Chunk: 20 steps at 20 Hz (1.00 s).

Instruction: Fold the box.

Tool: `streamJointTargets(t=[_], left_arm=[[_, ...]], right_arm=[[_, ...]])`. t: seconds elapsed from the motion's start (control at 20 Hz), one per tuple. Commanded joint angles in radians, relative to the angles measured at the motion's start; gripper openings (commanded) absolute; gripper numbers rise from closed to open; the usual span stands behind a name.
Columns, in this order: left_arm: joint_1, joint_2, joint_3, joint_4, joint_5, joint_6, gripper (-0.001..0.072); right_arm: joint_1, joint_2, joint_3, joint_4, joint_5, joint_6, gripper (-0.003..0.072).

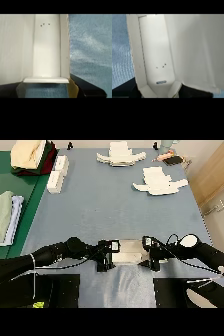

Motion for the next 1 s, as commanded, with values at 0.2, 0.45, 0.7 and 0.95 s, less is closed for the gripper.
streamJointTargets(t=[0.2, 0.45, 0.7, 0.95], left_arm=[[-0.014, -0.002, 0.001, 0.011, 0.022, -0.011, 0.0698], [-0.029, -0.003, 0.001, 0.033, 0.039, -0.033, 0.0588], [-0.029, -0.002, 0.001, 0.032, 0.039, -0.032, 0.0590], [-0.029, -0.002, 0.001, 0.032, 0.039, -0.033, 0.0590]], right_arm=[[0.000, 0.000, 0.001, 0.000, 0.000, 0.000, 0.0507], [0.000, 0.000, 0.001, 0.000, 0.000, 0.000, 0.0508], [0.000, 0.000, 0.001, 0.000, 0.000, 0.000, 0.0508], [0.000, 0.000, 0.001, 0.000, 0.000, 0.000, 0.0508]])
